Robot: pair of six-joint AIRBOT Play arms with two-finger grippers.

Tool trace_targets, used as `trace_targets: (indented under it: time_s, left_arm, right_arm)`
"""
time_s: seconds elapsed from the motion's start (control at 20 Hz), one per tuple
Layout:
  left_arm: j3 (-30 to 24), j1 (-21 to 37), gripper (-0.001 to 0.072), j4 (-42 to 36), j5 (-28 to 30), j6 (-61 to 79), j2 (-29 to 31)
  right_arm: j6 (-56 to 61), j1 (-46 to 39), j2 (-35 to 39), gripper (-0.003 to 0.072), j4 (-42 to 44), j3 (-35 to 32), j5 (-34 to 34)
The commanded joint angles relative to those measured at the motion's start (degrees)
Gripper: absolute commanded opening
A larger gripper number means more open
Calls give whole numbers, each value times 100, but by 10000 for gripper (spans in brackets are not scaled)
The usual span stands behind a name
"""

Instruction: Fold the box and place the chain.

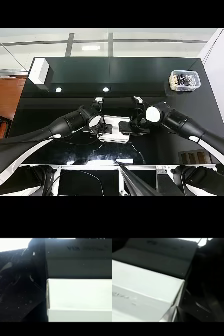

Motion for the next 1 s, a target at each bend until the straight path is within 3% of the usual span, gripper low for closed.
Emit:
trace_targets:
  time_s: [0.0, 0.15, 0.25, 0.7, 0.95]
  left_arm:
    - [-2, 2, 25, 0, 28, -7, -2]
    - [-2, 2, 25, 0, 24, -7, -2]
    - [-2, 2, 25, 2, 26, -7, -2]
    - [-2, 2, 25, 2, 39, -7, -2]
    - [-2, 2, 25, -2, 140, -9, -2]
  right_arm:
    - [518, 162, -142, 356, -444, 105, 133]
    - [741, 162, -236, 349, -575, 107, 175]
    - [916, 269, -238, 299, -730, 120, 131]
    - [1781, 719, -726, 298, -1764, 684, 603]
    - [2002, 826, -949, 290, -1794, 686, 699]
